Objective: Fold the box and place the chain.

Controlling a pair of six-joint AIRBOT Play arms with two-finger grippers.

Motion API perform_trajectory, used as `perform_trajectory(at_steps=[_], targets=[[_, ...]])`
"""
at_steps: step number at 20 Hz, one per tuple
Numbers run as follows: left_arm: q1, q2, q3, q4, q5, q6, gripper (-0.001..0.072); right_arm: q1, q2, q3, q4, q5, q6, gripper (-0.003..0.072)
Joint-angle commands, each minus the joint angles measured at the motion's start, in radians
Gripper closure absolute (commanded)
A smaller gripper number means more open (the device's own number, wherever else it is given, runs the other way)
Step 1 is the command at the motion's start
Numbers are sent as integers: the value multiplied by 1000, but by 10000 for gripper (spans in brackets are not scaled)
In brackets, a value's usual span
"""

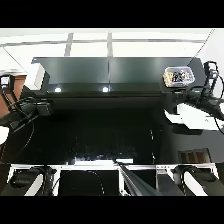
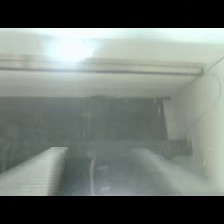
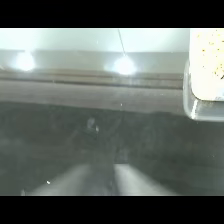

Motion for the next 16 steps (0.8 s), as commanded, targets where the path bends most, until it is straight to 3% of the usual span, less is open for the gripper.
perform_trajectory(at_steps=[1, 5, 9, 12, 16], targets=[[-11, -71, 0, -18, 62, 1, -2, 5, -45, 0, 39, -21, 13, -32], [-34, -144, 0, -20, 9, 0, -2, -35, -120, 21, 3, -46, 216, -32], [-32, -182, 0, 11, -39, 0, -2, -236, -248, 292, -464, 92, 461, -31], [-32, -183, 0, 12, -39, 0, -1, -452, -377, 506, -687, 192, 574, -31], [-32, -183, 0, 12, -39, 0, -1, -732, -549, 663, -663, 414, 563, -31]])
